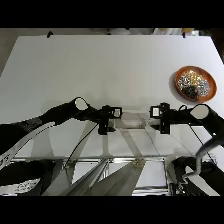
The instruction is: Fold the box and place the chain.
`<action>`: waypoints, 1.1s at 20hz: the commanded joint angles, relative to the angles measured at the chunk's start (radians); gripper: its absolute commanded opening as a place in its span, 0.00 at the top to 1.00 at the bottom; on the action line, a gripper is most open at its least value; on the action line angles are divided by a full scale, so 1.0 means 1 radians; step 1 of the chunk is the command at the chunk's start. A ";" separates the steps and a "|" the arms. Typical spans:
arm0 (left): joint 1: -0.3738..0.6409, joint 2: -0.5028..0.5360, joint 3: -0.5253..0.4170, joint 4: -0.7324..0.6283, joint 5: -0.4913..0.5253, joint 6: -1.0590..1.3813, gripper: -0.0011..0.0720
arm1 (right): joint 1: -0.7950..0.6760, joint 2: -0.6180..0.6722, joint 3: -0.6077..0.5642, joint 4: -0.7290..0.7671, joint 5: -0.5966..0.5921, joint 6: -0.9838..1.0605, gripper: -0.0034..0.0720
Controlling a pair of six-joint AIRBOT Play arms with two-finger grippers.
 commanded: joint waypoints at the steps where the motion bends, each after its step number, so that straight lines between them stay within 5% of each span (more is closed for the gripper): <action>1: 0.001 0.001 0.000 -0.002 0.008 -0.003 0.61 | 0.000 0.108 0.000 0.088 0.016 0.049 0.39; 3: 0.001 0.001 0.000 -0.002 0.005 -0.003 0.61 | 0.000 0.121 0.000 0.244 0.017 0.049 0.55; 5: 0.001 0.001 0.000 -0.002 0.005 -0.003 0.61 | 0.000 0.119 0.000 0.354 0.017 0.049 0.91; 14: 0.001 0.000 0.000 -0.002 -0.002 -0.003 0.61 | 0.002 -0.085 0.000 0.528 -0.179 0.095 0.93; 22: 0.001 0.001 0.000 -0.002 -0.002 -0.003 0.61 | 0.001 -0.212 0.000 0.392 -0.151 0.179 0.93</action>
